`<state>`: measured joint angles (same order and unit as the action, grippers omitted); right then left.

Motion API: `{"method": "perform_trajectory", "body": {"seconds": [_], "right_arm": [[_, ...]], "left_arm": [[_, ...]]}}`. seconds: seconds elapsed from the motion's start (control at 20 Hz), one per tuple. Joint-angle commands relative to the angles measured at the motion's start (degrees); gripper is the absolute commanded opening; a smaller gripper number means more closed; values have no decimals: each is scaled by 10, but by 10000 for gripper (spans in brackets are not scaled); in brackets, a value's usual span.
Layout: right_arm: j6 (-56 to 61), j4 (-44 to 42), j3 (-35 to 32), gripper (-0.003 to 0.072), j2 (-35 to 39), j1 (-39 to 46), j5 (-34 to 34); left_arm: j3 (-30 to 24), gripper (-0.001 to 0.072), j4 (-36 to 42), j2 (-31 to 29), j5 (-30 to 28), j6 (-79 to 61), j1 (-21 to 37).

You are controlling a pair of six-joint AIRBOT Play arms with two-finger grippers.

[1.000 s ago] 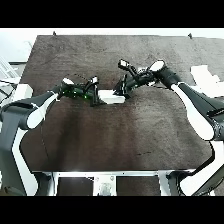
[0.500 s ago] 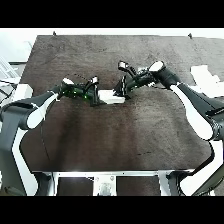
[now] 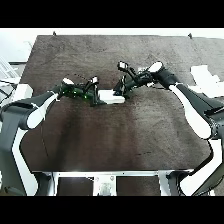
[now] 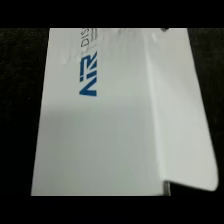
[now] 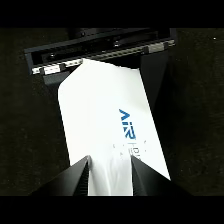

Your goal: Fold the box and place the chain.

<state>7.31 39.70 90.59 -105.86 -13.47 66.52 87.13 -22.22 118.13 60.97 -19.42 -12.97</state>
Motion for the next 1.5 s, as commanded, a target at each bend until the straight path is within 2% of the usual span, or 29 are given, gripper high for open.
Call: {"method": "perform_trajectory", "body": {"seconds": [0.0, 0.35, 0.7, 0.95, 1.15, 1.45], "right_arm": [[-1, 0, 5, 319, 0, 0, -11], [-1, 3, 31, 319, -1, -7, -12], [0, 40, 28, 321, -5, -22, -57], [31, 41, 28, 319, -5, -22, -35], [32, 41, 9, 318, -5, -27, -21], [32, 39, -14, 317, -5, -32, -42]], "left_arm": [[0, 353, 0, 0, 0, -1, 0], [0, 353, 0, 0, 0, -1, 0], [0, 353, 0, 0, 1, -1, 0], [0, 353, 0, 0, 1, -1, 0], [0, 353, 0, 0, 1, -1, 0], [0, 353, 0, 0, 1, -1, 0]]}}
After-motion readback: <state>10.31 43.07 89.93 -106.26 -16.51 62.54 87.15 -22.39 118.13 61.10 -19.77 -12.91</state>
